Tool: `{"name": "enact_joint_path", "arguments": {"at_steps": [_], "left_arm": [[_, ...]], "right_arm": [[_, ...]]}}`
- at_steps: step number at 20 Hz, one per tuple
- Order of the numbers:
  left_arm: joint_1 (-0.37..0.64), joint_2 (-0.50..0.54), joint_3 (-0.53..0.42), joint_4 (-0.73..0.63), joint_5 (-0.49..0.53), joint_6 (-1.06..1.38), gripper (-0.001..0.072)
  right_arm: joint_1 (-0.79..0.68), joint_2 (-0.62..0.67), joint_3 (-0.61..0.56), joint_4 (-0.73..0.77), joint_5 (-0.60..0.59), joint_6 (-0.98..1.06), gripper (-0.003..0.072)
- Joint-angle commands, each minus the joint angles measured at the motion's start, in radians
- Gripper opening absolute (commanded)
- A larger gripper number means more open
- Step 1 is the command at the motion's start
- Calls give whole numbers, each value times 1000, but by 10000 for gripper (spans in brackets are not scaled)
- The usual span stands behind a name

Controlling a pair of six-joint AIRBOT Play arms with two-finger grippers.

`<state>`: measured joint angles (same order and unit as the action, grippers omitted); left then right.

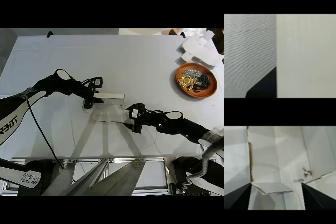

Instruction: Fold the box and place the chain.

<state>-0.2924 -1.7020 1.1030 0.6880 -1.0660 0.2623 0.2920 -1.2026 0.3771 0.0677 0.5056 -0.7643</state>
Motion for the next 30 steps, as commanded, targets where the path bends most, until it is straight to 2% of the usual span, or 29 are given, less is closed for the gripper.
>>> {"name": "enact_joint_path", "arguments": {"at_steps": [1,14,18,19,22,23,27,30], "left_arm": [[-1,-1,0,0,0,0,11],[-1,-1,0,0,0,0,11],[-1,-1,0,0,0,0,11],[-1,-1,0,0,0,0,11],[-1,-1,0,0,0,0,11],[-1,-1,0,0,0,0,11],[-1,-1,0,0,0,0,11],[-1,-1,0,0,0,0,11]], "right_arm": [[2,-1,0,99,-14,0,676],[1,-2,8,91,14,106,674],[1,-40,30,90,13,112,674],[1,-57,37,89,5,167,674],[1,-119,55,87,-134,462,674],[1,-130,57,87,-161,491,674],[1,-137,85,56,-147,494,674],[1,-137,128,11,-81,494,674]]}}
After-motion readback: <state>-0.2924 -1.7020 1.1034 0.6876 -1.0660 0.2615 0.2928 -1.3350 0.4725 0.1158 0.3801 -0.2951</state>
